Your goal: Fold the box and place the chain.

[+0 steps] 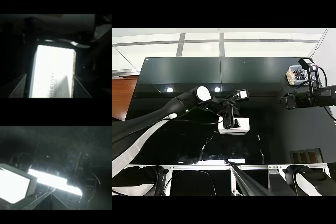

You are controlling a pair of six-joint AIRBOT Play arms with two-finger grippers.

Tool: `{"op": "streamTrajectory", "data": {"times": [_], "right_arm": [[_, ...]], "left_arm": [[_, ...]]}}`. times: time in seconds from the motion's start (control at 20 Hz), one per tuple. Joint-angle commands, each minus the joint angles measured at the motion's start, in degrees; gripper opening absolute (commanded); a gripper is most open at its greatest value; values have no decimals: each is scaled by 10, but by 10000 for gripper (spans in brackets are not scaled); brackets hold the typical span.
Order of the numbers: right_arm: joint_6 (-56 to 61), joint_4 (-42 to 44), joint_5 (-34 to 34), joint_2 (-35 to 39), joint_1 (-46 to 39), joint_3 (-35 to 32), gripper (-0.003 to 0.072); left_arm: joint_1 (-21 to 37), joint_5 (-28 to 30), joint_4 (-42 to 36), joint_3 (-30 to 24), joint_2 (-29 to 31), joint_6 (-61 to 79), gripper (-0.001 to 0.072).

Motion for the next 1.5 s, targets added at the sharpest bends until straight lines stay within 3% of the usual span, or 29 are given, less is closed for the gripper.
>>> {"op": "streamTrajectory", "data": {"times": [0.0, 0.35, 0.6, 0.8, 0.85, 0.9, 0.95, 1.15, 1.3, 1.45], "right_arm": [[0, -1, -3, 0, 0, 0, 12], [-1, -1, -5, 0, 0, 0, 12], [0, -3, -7, 0, 0, 0, 12], [0, -3, -15, 0, 0, -1, 12], [0, -3, -19, 0, 0, -4, 12], [0, -3, -22, 0, 0, -8, 12], [0, -3, -22, 0, 0, -10, 12], [0, -3, -24, 0, 0, -10, 12], [0, -3, -26, 0, 0, -10, 12], [0, -2, -33, 0, 0, -10, 12]], "left_arm": [[-2, -30, 19, 18, -19, -18, 715], [-15, -72, 110, 27, -19, -68, 714], [-55, -64, 218, 39, -19, -122, 713], [-79, -39, 305, 40, -21, -245, 697], [-83, -33, 327, 40, -21, -283, 602], [-82, -44, 348, 44, -20, -307, 405], [-73, -65, 366, 52, -17, -326, 302], [35, -103, 372, 82, 39, -388, 275], [189, -90, 372, 101, 78, -460, 275], [358, -82, 344, 129, 80, -510, 278]]}}
